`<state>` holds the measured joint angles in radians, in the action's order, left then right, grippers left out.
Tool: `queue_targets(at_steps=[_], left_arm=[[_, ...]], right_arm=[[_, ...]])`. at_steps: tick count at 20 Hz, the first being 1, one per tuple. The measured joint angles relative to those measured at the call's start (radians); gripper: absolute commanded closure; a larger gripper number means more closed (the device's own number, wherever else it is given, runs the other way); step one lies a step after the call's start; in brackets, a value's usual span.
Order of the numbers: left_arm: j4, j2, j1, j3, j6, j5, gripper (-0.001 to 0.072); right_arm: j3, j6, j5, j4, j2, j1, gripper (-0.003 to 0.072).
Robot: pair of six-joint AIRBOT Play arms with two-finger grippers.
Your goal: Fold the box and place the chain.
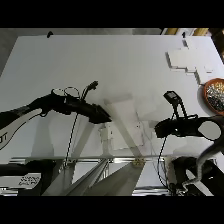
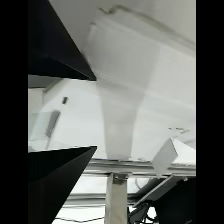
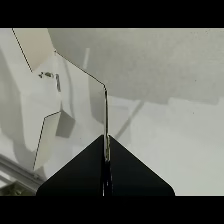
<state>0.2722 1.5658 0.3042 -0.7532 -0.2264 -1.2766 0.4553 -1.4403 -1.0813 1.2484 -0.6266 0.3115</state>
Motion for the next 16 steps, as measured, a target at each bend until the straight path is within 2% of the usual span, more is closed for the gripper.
queue_targets(at_steps=[3, 6, 11, 16], left_arm=[[0.120, -0.003, -0.060, 0.000, -0.084, -0.009, 0.0246], [0.135, -0.003, -0.067, 0.000, -0.107, 0.005, 0.0246], [0.037, 0.011, 0.015, 0.000, -0.041, 0.060, 0.0246], [-0.103, 0.068, 0.070, 0.000, 0.047, 0.074, 0.0250]], right_arm=[[0.000, 0.000, 0.000, 0.000, 0.000, 0.000, 0.0666], [0.000, 0.000, 0.003, 0.000, 0.000, 0.000, 0.0666], [0.000, 0.000, 0.004, 0.000, 0.000, 0.000, 0.0666], [0.000, 0.000, 0.003, 0.000, 0.000, 0.000, 0.0666]])
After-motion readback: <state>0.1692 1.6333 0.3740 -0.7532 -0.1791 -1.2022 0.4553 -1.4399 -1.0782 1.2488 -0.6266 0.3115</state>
